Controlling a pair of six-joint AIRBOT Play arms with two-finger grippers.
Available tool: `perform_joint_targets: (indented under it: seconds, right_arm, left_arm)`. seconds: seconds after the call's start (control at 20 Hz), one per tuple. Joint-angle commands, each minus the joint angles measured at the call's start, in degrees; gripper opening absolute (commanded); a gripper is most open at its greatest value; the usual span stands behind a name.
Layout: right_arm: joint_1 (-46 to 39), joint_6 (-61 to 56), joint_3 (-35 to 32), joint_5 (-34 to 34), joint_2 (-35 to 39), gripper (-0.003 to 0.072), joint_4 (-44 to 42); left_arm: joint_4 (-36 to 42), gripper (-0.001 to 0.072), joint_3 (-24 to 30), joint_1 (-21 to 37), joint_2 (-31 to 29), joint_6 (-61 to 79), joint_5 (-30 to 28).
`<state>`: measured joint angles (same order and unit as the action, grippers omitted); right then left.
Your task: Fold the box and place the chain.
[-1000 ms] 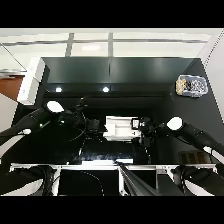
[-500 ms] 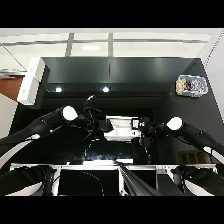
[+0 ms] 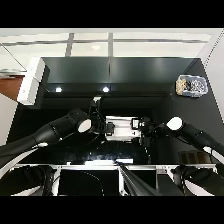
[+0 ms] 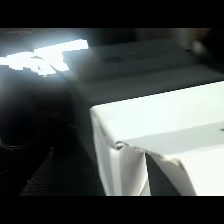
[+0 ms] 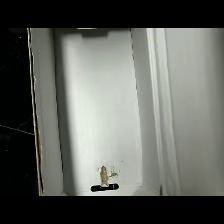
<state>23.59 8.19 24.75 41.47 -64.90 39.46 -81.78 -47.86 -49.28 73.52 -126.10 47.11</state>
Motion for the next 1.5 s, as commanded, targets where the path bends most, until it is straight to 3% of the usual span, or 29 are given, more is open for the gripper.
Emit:
perform_joint_targets:
  seconds: [0.0, 0.1, 0.2, 0.35, 0.45, 0.5, 1.05, 1.2, 1.45]
  right_arm:
    - [0.00, 0.00, 0.00, 0.00, -0.02, 0.0474, -0.02]
    - [0.00, -0.02, 0.00, 0.02, -0.02, 0.0474, -0.02]
    - [0.00, 0.00, 0.00, 0.02, -0.02, 0.0474, -0.04]
    - [0.00, -0.02, 0.00, 0.04, -0.02, 0.0474, -0.04]
    - [0.00, 0.00, 0.00, 0.07, -0.02, 0.0474, -0.04]
    - [0.00, 0.00, 0.00, 0.07, -0.02, 0.0474, -0.02]
    - [0.00, 0.00, 0.00, 0.02, -0.02, 0.0474, -0.02]
    - [0.00, 0.00, -0.02, 0.02, -0.02, 0.0474, -0.02]
    - [0.00, 0.00, 0.00, 0.04, -0.02, 0.0474, -0.02]
  left_arm:
    - [-7.78, 0.0614, -1.14, -3.08, 0.11, -8.94, 3.54]
    - [-7.80, 0.0612, -1.97, -3.48, 0.87, -10.88, 4.72]
    - [-7.80, 0.0543, -4.37, -3.63, 2.91, -10.82, 7.98]
    - [-7.74, 0.0529, -7.96, -4.31, 5.46, -10.84, 9.14]
    - [-7.63, 0.0432, -9.20, -4.94, 6.82, -10.86, 10.54]
    - [-7.30, 0.0421, -9.33, -5.11, 7.26, -10.95, 11.13]
    - [-7.74, 0.0394, -9.60, -5.31, 9.55, -14.95, 10.95]
    - [-7.67, 0.0343, -10.71, -5.31, 10.43, -14.93, 10.19]
    - [-7.52, 0.0338, -13.16, -5.31, 11.82, -14.93, 10.45]
